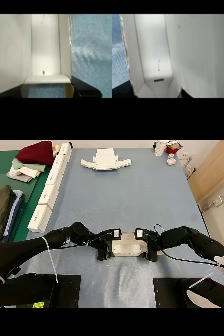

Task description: Fold the box.

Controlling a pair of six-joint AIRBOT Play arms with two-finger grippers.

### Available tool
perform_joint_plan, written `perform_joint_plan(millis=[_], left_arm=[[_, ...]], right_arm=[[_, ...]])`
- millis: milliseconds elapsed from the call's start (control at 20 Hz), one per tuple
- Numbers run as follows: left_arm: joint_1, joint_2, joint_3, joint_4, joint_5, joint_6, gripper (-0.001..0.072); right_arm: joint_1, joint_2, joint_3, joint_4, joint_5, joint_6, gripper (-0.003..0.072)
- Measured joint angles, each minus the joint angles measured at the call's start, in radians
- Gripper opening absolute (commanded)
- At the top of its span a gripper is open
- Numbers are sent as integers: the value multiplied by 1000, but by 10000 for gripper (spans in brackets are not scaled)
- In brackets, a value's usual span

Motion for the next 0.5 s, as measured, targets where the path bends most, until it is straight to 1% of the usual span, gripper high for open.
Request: perform_joint_plan(millis=[100, 250, 350, 500], left_arm=[[0, 0, 0, 0, 1, 1, 471], [0, 0, 0, 0, 3, 2, 471], [0, 0, 0, 3, 3, 6, 471], [0, 0, 0, 2, 4, 5, 471]], right_arm=[[0, 32, 8, -45, -19, 47, 720], [0, 109, 16, -145, -73, 181, 720], [0, 169, 21, -209, -137, 283, 720], [0, 255, 23, -259, -271, 447, 720]])
